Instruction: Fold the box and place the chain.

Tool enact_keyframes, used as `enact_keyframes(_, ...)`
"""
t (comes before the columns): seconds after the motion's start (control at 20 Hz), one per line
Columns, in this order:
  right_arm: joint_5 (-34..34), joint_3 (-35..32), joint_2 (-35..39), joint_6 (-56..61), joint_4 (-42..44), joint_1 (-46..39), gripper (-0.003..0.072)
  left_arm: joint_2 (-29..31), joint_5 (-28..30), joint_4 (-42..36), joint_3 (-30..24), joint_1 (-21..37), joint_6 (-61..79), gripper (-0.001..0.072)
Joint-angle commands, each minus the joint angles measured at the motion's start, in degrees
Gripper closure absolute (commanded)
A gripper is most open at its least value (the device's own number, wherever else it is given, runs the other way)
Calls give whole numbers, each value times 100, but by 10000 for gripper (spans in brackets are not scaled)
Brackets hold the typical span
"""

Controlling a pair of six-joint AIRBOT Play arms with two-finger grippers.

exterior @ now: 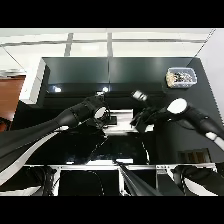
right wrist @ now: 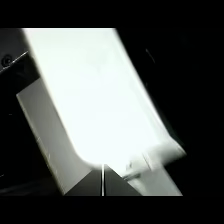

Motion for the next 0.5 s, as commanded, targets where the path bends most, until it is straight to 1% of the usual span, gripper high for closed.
enact_keyframes(0.0, 1250, 258, 490, 2455, -892, -1340, 671, 0, 13, 7, 2, 4, -9, 684)
enact_keyframes(0.05, 1069, 138, 479, 2876, -944, -1902, 671, 0, 13, 4, 2, 4, -9, 684)
enact_keyframes(0.15, 538, -299, 413, 3585, -778, -2820, 672, 0, 13, 7, 2, 4, -9, 684)
enact_keyframes(0.25, 439, -754, 146, 3790, -385, -3453, 671, 0, 13, 7, 2, 7, -9, 684)
enact_keyframes(0.35, 551, -1005, -295, 3646, -192, -3471, 671, 0, 13, 7, 2, 4, -9, 684)
enact_keyframes(0.45, 798, -1025, -831, 3130, 262, -3136, 671, 0, 11, 7, 2, 7, -9, 684)
